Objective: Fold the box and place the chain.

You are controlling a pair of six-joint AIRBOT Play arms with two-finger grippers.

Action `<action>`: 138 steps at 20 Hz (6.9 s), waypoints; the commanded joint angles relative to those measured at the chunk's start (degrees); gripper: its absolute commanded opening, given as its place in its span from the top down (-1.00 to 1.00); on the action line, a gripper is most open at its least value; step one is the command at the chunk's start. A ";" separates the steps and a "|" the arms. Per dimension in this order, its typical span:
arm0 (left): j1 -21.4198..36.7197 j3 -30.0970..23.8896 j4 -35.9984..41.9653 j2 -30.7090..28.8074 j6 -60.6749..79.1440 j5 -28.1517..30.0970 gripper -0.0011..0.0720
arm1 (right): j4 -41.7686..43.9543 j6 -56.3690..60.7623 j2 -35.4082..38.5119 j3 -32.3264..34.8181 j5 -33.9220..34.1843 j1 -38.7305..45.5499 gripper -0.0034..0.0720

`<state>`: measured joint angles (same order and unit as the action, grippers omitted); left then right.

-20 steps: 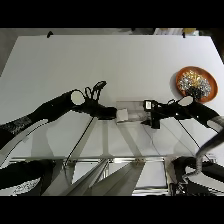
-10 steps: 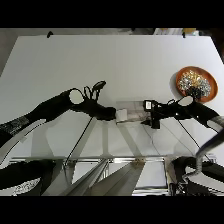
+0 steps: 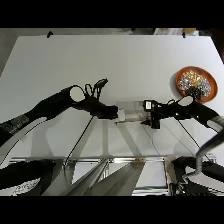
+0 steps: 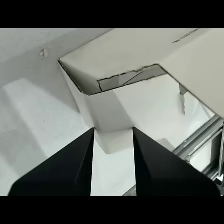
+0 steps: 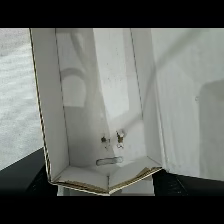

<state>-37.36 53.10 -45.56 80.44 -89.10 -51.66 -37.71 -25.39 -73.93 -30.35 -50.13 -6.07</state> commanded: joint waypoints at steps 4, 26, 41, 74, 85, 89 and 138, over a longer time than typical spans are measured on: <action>-3.58 1.57 -6.99 1.53 -9.92 3.13 0.21 | 0.00 0.00 0.02 0.00 -0.02 0.00 -0.18; -14.45 23.71 -34.84 16.94 -54.80 -15.65 0.24 | 0.02 0.00 0.02 0.00 -0.02 0.00 -0.18; -15.72 25.27 -37.46 20.52 -57.83 -15.98 0.81 | 0.02 0.02 0.02 0.00 -0.02 0.00 -0.18; -14.97 31.91 -33.94 23.12 -48.63 -24.04 -0.31 | 0.00 0.00 0.02 0.00 0.00 0.00 -0.18; -5.46 30.67 -34.03 5.22 -25.29 -28.52 -0.43 | 0.04 0.02 0.02 0.00 -0.07 0.00 -0.18; -0.48 17.97 -31.21 -3.61 18.60 -25.64 -0.38 | 0.00 0.00 0.02 0.00 -0.02 0.00 -0.18; 0.59 -9.22 31.82 9.35 111.65 13.51 0.40 | 0.02 0.00 0.02 0.00 -0.02 0.00 -0.18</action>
<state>-36.75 43.83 -13.87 89.76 22.59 -38.44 -37.74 -25.43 -73.93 -30.35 -50.09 -6.04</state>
